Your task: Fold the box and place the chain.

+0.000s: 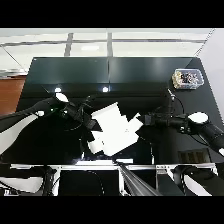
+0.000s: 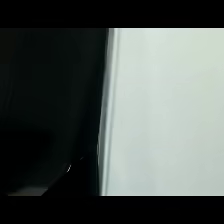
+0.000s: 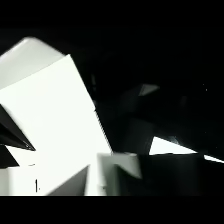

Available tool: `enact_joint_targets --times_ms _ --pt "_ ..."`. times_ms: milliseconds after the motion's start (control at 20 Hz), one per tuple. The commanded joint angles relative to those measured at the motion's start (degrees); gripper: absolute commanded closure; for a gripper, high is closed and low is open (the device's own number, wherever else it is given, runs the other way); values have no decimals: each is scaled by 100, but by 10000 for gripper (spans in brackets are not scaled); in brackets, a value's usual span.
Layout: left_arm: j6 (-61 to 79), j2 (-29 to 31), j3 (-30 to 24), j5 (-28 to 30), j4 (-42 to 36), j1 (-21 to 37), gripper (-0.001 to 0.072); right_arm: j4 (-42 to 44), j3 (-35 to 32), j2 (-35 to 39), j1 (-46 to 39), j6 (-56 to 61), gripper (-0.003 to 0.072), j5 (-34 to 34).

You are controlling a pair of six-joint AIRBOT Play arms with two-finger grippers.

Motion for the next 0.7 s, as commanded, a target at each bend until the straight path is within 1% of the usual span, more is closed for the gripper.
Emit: enact_joint_targets --times_ms 0,150,250,300,400,450,550,650 --pt "-61 192 7 -127 352 -17 684 -247 225 20 -243 -9 61 374" --pt "-81 754 7 -15 726 -31 685 -1453 1021 149 -872 -37 61 1576" --pt "63 1279 4 369 876 -109 685 -2120 1587 214 -1137 -468 63 2330" --pt "365 1545 4 743 1012 -225 684 -2354 1779 232 -1185 -632 63 2428" --pt "894 1867 13 1648 1698 -599 681 -2623 1917 236 -1202 -914 63 2081" --pt "1211 1906 13 1958 1886 -778 681 -2621 1886 229 -1198 -1134 64 1878" --pt "1961 1869 13 2109 1888 -1029 679 -2660 1764 229 -1067 -1355 63 1652" --pt "2323 1794 13 2173 1893 -1213 679 -2684 1602 229 -824 -1355 63 1674"
